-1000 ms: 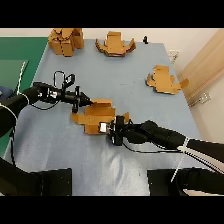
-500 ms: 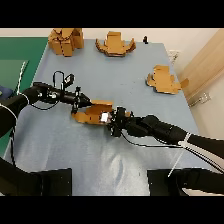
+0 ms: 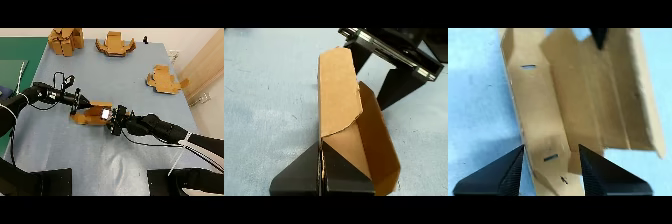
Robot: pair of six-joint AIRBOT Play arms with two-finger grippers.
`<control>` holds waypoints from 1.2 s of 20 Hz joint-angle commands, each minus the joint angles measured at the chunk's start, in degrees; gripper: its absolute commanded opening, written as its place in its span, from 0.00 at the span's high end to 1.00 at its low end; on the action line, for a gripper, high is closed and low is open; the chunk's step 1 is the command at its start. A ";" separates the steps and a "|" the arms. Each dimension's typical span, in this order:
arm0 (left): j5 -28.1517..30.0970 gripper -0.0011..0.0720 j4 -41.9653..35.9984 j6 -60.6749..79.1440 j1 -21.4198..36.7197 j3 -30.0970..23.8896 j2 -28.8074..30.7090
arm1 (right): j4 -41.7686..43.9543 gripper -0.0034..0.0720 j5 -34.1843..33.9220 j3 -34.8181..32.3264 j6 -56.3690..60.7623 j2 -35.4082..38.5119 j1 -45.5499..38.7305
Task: Fold the box.
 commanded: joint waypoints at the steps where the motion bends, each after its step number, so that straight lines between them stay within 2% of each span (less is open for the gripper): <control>1: 0.20 0.96 1.44 -0.04 -0.02 -0.02 0.04 | -0.61 0.18 -0.02 0.04 1.46 0.02 -1.62; 7: 0.17 0.96 1.86 -0.09 -0.04 -0.04 0.02 | -0.83 0.17 -0.28 0.04 0.85 0.02 -2.54; 15: -0.26 0.96 2.03 -0.48 -0.15 -0.04 0.04 | -6.38 0.17 -0.02 1.07 0.83 0.02 -2.51; 19: -0.37 0.96 2.05 -0.46 -0.15 -0.04 0.04 | -6.05 0.17 -0.13 1.62 0.90 -0.31 -2.82; 21: -0.50 0.96 2.08 -0.46 -0.15 -0.04 0.02 | -3.13 0.17 -0.70 1.70 0.90 -0.74 -3.82; 24: -0.70 0.96 2.05 -0.44 -0.15 -0.04 0.02 | -1.11 0.18 -4.22 2.36 0.81 -0.94 -5.27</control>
